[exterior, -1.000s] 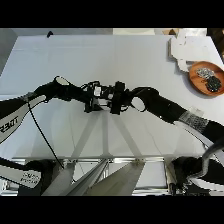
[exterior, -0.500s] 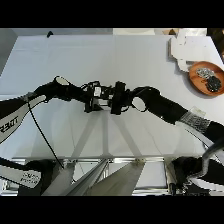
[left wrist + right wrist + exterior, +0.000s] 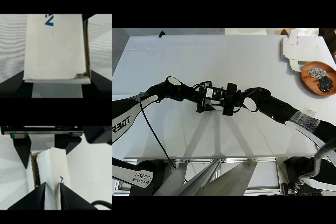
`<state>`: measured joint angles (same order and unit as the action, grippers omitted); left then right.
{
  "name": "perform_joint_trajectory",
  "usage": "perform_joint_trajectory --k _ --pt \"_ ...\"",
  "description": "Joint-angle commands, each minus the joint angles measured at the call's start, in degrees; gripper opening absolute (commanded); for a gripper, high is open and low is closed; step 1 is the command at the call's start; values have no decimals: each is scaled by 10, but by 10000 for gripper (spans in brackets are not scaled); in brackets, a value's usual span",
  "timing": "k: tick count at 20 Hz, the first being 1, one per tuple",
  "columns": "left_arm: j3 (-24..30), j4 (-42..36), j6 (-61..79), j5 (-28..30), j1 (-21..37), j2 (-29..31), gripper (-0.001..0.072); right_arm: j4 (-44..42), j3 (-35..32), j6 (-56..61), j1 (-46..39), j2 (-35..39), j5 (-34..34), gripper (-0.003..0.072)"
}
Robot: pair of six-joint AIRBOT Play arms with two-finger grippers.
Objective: Fold the box and place the chain.
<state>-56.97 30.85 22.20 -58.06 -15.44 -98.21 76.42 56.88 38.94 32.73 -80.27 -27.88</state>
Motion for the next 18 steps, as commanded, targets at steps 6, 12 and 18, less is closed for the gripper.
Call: perform_joint_trajectory --k 6,12,18 --pt "0 0 0 0 0 0 337 -6 -1 2 0 -6 -35 179" --pt "0 0 0 0 0 0 337 -18 0 2 0 -6 -33 351" --pt "0 0 0 0 0 0 337 -14 0 3 0 40 -30 412"
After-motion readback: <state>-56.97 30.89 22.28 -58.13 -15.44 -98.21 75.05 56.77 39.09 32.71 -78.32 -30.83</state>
